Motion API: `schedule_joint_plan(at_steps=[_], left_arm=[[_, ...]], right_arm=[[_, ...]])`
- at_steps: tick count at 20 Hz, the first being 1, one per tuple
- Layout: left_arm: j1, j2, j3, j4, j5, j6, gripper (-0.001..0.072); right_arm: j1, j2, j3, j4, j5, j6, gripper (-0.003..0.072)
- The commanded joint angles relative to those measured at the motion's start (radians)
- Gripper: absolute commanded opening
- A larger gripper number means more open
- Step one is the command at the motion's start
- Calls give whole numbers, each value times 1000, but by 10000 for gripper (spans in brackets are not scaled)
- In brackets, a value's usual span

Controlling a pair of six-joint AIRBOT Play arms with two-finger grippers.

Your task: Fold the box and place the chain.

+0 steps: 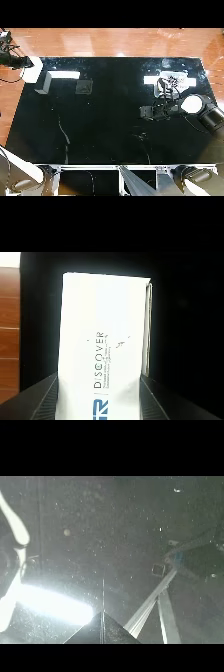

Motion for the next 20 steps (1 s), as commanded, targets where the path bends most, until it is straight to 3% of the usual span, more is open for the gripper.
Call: schedule_joint_plan(at_steps=[1, 2, 6, 11, 12, 13, 15, 16, 18, 20], left_arm=[[2, -21, 8, 1, 12, -112, 384], [1, -25, 8, -9, 12, -159, 656], [4, -7, 31, -16, -34, -200, 648], [18, 152, 43, -33, 2, -351, 635], [17, 200, 43, -36, 6, -351, 607], [17, 244, 43, -46, 5, -351, 493], [17, 333, 40, -108, -34, -350, 90], [14, 370, 40, -153, -75, -345, 18], [-6, 431, 39, -179, -169, -346, 17], [-45, 515, -16, -137, -191, -342, 16]], right_arm=[[0, 0, 0, -4, -19, 0, 21], [0, 0, 0, -5, -18, 0, 21], [0, 0, 0, -4, -8, -3, 21], [-4, 1, 69, -16, -61, -43, 21], [-13, 2, 114, -40, -52, -52, 21], [-26, 2, 164, -64, -26, -57, 21], [-47, 10, 272, -121, 56, -61, 21], [-49, 25, 312, -157, 87, -61, 21], [-48, 90, 333, -229, 106, -49, 21], [-48, 175, 332, -367, 145, 55, 20]])
